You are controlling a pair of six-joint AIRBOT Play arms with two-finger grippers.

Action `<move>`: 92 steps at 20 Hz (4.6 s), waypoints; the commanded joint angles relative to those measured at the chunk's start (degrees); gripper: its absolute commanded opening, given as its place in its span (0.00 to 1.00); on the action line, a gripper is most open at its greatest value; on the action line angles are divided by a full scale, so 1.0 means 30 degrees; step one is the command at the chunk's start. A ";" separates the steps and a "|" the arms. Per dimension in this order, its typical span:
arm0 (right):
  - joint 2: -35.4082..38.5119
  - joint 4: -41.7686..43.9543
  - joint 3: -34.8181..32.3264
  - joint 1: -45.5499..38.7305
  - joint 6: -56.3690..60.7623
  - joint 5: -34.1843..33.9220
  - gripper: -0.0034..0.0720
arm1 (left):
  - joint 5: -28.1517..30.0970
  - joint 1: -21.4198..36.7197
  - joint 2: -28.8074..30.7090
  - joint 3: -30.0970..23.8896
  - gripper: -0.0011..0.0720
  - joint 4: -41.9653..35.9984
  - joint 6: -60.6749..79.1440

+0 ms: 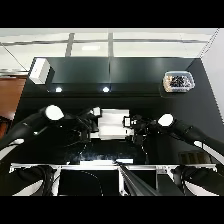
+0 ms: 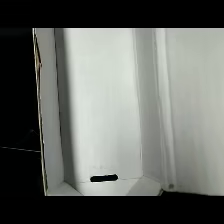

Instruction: Fold the box and place the chain.

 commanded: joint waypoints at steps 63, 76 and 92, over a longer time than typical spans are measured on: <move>0.0000 -0.0007 -0.0007 0.0007 -0.0015 0.0022 0.30 | 0.0495 -0.2841 -0.2361 0.2696 0.67 0.3555 -2.7889; 0.0000 -0.0007 -0.0007 0.0007 -0.0015 0.0015 0.30 | -0.0867 -0.5187 -0.2412 0.3016 0.67 0.9799 -3.5503; 0.0000 -0.0015 -0.0007 0.0007 -0.0015 0.0015 0.30 | -0.2433 -0.8182 -0.5690 0.6462 0.38 1.3748 -4.1244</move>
